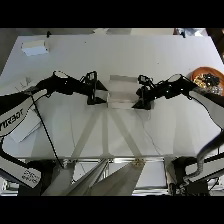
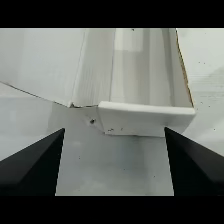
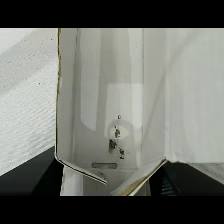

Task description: Fold the box and place the chain.

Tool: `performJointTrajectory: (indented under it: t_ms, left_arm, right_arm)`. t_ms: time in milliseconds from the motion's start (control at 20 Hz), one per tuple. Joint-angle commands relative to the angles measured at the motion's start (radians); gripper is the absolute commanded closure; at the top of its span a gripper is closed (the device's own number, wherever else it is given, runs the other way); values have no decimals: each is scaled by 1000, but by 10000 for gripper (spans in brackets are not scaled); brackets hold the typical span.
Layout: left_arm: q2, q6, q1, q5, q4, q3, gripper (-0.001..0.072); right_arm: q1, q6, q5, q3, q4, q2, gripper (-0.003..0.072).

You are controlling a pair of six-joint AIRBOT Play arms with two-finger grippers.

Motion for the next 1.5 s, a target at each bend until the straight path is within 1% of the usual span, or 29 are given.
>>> performJointTrajectory:
  t_ms: [0,150,550,1050,1200,1450]
  left_arm:
    - [-5,34,0,2,-17,1,2]
    - [-5,81,0,-36,-16,1,5]
    - [-5,60,0,-82,6,1,5]
    - [-5,-26,-8,-59,9,1,6]
    - [-5,-38,-34,-16,7,1,6]
    - [-5,-38,-72,2,4,1,6]
  right_arm:
    - [1,0,0,0,0,0,394]
    - [1,0,0,0,0,0,394]
    - [1,0,0,0,0,0,394]
    - [1,0,0,0,0,0,394]
    - [1,0,0,0,0,0,394]
    - [1,0,0,0,0,0,394]
